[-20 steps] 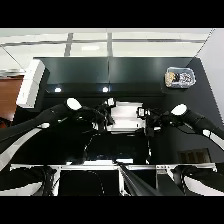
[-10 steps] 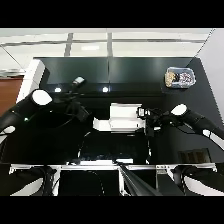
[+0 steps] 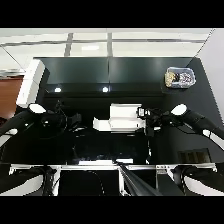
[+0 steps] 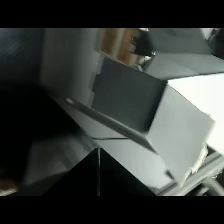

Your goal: Fold the box and place the chain.

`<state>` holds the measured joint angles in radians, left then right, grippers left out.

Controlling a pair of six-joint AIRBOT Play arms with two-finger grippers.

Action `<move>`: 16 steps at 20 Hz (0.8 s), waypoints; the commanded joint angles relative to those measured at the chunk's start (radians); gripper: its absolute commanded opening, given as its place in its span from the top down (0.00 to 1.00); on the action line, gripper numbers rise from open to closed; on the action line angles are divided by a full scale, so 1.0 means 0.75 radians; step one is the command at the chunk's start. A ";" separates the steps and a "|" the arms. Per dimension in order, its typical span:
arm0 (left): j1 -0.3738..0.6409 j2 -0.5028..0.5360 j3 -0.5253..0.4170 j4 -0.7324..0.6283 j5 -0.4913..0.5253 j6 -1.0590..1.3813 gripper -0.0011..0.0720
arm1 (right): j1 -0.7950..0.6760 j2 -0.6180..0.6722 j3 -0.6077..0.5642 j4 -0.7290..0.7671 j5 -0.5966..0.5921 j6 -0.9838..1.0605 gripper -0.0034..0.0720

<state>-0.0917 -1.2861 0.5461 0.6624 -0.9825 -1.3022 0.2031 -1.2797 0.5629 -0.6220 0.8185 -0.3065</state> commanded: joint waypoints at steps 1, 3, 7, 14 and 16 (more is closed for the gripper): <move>-0.065 -0.118 -0.011 -0.234 0.025 0.145 0.95 | 0.000 0.000 0.000 0.001 0.001 0.001 0.61; -0.144 -0.184 0.017 -0.345 0.023 0.245 0.95 | 0.000 0.000 0.000 0.001 0.001 0.001 0.61; -0.235 -0.289 0.134 -0.342 -0.027 0.301 0.95 | 0.000 0.000 0.000 0.001 0.001 0.001 0.61; -0.172 -0.312 0.245 -0.316 -0.240 0.366 0.70 | 0.000 0.000 0.000 0.001 0.001 0.001 0.61; -0.137 -0.310 0.253 -0.307 -0.282 0.366 0.36 | 0.000 0.000 0.000 0.001 0.001 0.001 0.61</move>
